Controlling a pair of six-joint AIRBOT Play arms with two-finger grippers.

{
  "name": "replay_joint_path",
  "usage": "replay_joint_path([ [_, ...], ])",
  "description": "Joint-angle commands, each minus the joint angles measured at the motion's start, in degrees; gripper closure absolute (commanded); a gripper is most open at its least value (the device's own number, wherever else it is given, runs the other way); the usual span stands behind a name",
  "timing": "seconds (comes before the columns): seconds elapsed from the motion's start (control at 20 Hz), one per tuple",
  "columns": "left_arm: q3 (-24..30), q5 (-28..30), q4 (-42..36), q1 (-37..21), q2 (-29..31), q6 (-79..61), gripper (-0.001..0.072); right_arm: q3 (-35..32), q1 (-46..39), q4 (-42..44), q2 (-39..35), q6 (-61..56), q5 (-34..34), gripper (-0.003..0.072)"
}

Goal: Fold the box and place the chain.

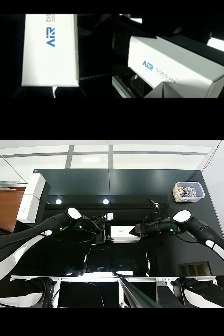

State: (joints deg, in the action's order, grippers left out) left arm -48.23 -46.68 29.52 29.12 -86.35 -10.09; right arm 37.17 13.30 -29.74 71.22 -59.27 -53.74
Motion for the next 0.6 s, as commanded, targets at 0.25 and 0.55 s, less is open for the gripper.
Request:
replay_joint_path([
  [0.25,0.0,-0.4,-0.1,-0.1,0.0,0.1,0.0307,11.1,-3.9,-9.2,-9.9,0.2,-5.7,0.0655],
  [0.55,-0.1,-0.3,4.3,-0.3,4.2,2.2,-0.0007,12.8,-16.1,-28.6,-20.9,-7.1,-9.4,0.0656],
])
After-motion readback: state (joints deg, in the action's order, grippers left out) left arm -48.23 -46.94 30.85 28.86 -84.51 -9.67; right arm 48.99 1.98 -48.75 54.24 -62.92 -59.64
